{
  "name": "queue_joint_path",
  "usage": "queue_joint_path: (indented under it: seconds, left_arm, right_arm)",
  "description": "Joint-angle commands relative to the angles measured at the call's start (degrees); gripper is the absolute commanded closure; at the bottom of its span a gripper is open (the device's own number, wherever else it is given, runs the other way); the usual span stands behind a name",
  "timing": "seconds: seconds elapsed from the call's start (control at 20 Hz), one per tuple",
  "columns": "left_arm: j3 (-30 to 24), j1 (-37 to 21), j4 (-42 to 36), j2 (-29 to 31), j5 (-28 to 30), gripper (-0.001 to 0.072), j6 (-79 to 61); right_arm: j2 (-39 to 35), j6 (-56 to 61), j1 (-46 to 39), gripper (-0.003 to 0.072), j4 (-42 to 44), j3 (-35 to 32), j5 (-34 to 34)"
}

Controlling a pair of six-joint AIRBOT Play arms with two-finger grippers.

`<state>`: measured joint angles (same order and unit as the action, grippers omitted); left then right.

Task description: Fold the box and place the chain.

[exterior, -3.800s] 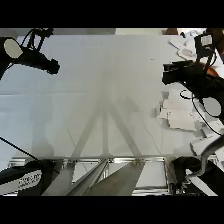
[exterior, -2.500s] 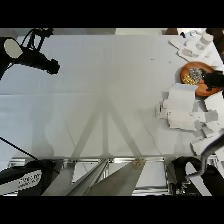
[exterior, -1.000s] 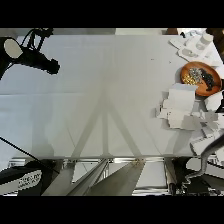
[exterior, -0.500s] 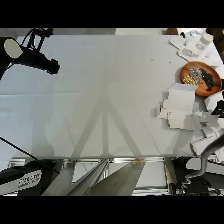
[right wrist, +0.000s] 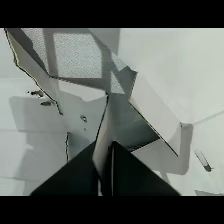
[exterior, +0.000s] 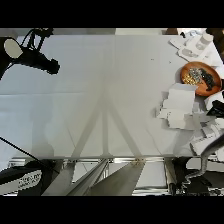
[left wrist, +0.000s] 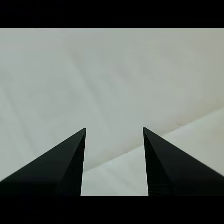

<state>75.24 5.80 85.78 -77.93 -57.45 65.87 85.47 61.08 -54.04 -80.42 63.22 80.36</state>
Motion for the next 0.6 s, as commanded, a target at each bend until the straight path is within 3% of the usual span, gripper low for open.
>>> queue_joint_path:
  seconds: [0.0, 0.15, 0.35, 0.55]
  left_arm:
    - [0.1, 0.0, 0.0, 0.0, 0.0, 0.0304, 0.0]
    - [0.1, 0.0, 0.0, 0.0, 0.0, 0.0304, 0.0]
    - [0.1, 0.0, 0.0, 0.0, 0.0, 0.0304, 0.0]
    - [0.1, 0.0, 0.0, 0.0, 0.0, 0.0304, 0.0]
  right_arm:
    - [0.2, -0.5, 0.0, 0.0678, -0.8, 0.0, 1.6]
    - [0.1, -4.2, 0.1, 0.0679, 0.7, 0.0, 4.7]
    - [-1.8, -6.3, 3.7, 0.0680, 3.0, 0.0, 3.8]
    - [-5.1, -11.6, 10.6, 0.0681, 14.6, 0.0, 0.6]
